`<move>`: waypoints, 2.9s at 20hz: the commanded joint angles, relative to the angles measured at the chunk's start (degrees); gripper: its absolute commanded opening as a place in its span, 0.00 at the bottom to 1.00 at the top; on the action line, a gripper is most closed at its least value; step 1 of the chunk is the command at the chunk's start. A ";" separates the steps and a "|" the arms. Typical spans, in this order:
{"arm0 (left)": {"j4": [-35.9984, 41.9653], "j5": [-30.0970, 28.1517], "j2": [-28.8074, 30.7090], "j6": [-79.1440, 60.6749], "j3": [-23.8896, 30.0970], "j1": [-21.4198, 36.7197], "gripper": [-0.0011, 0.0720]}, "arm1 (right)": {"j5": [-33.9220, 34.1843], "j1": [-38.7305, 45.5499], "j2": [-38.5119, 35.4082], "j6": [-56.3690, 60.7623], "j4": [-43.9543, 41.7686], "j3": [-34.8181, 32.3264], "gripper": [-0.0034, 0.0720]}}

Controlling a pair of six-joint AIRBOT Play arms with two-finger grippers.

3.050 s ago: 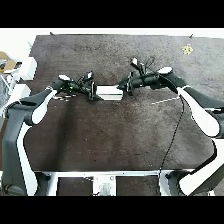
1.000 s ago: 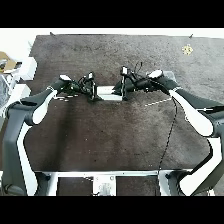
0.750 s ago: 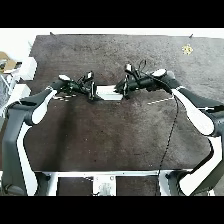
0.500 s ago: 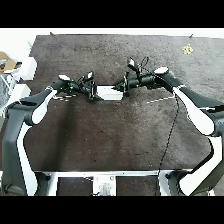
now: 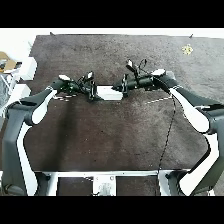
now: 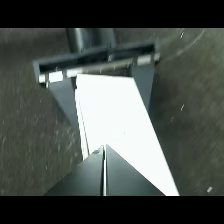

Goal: Fold the box and place the chain.

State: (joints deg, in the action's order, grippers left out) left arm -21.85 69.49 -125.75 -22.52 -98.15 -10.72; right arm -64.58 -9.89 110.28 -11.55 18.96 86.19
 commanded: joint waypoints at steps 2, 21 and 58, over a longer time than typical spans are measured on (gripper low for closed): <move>0.00 -0.02 -0.02 0.00 0.00 -0.04 0.48 | -1.36 -0.02 2.62 3.39 6.82 0.04 0.05; 0.00 -0.02 -0.02 0.00 0.00 -0.04 0.48 | 2.38 0.02 -12.33 3.85 -6.82 -3.37 0.05; 7.89 -35.10 17.07 27.26 -5.46 9.20 0.03 | 66.10 0.22 -94.29 6.67 -17.49 -83.65 0.05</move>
State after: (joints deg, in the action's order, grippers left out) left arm -14.06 53.12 -114.76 -7.66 -102.67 -5.04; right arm 0.97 -9.69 16.01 -4.93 1.32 2.61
